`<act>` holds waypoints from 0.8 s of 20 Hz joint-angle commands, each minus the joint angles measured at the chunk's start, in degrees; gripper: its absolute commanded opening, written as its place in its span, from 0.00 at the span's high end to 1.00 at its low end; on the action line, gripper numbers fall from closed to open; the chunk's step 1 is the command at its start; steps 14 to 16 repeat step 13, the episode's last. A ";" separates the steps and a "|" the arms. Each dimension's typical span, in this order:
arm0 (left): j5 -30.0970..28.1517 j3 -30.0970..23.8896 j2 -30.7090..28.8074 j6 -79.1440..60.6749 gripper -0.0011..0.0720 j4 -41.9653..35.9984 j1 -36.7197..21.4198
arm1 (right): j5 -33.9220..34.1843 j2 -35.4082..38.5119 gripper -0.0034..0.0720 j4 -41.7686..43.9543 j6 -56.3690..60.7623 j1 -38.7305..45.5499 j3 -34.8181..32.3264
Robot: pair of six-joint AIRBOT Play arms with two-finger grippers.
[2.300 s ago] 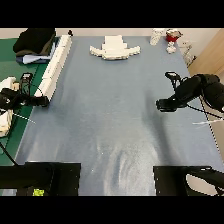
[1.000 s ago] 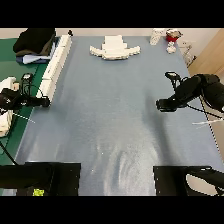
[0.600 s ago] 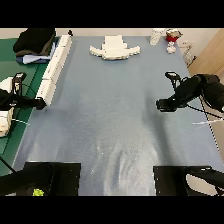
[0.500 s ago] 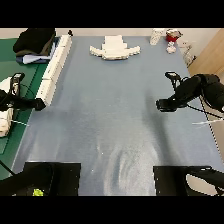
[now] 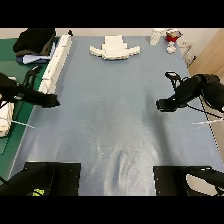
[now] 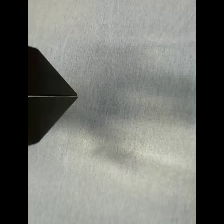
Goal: Fold the box.
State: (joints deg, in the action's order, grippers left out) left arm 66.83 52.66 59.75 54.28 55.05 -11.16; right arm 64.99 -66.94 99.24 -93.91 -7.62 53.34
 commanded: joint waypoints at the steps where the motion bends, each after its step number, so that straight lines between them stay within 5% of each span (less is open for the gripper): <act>1: -6.73 4.61 0.50 2.38 0.97 -1.42 15.85 | 0.00 -0.02 0.95 0.02 0.00 0.02 0.04; 7: -7.98 12.57 13.03 8.44 0.96 -1.49 28.26 | 0.00 -0.02 0.95 0.02 0.00 0.02 0.02; 16: -8.37 13.03 17.92 8.35 0.96 -1.46 29.75 | 0.00 -0.02 0.95 0.02 0.00 0.02 0.02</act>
